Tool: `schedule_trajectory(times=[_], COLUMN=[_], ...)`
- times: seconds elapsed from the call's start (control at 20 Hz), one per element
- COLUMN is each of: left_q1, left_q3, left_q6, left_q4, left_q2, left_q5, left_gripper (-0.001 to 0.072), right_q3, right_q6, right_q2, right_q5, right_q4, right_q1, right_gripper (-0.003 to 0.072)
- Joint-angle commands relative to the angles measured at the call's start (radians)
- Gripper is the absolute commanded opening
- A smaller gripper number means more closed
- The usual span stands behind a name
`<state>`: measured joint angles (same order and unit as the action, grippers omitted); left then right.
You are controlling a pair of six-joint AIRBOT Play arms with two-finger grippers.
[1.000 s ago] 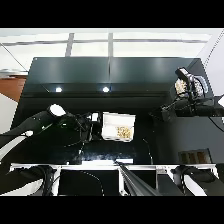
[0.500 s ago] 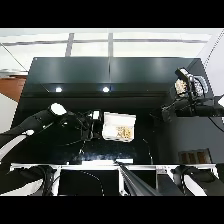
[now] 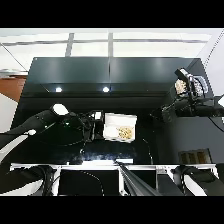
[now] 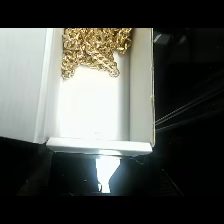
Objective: Fold the box and place the chain.
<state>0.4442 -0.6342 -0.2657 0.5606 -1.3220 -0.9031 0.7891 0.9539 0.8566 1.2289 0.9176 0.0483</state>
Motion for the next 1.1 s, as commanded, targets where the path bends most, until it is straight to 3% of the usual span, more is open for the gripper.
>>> schedule_trajectory(times=[0.0,0.7,1.05], left_q1=[0.004,0.005,0.076], left_q3=[-0.002,-0.030,-0.029], left_q6=[0.001,0.006,0.008], left_q4=[-0.002,0.003,0.005], left_q2=[-0.002,0.000,-0.029], left_q5=[0.017,0.001,0.035], left_gripper=[0.0709,0.0708,0.0708], right_q3=[0.001,0.001,0.001], right_q6=[0.000,0.000,0.000], right_q2=[0.000,0.000,0.000], right_q5=[0.000,0.006,0.006], right_q4=[-0.001,-0.001,-0.001], right_q1=[0.000,0.000,0.000], right_gripper=[0.0706,0.0706,0.0706])
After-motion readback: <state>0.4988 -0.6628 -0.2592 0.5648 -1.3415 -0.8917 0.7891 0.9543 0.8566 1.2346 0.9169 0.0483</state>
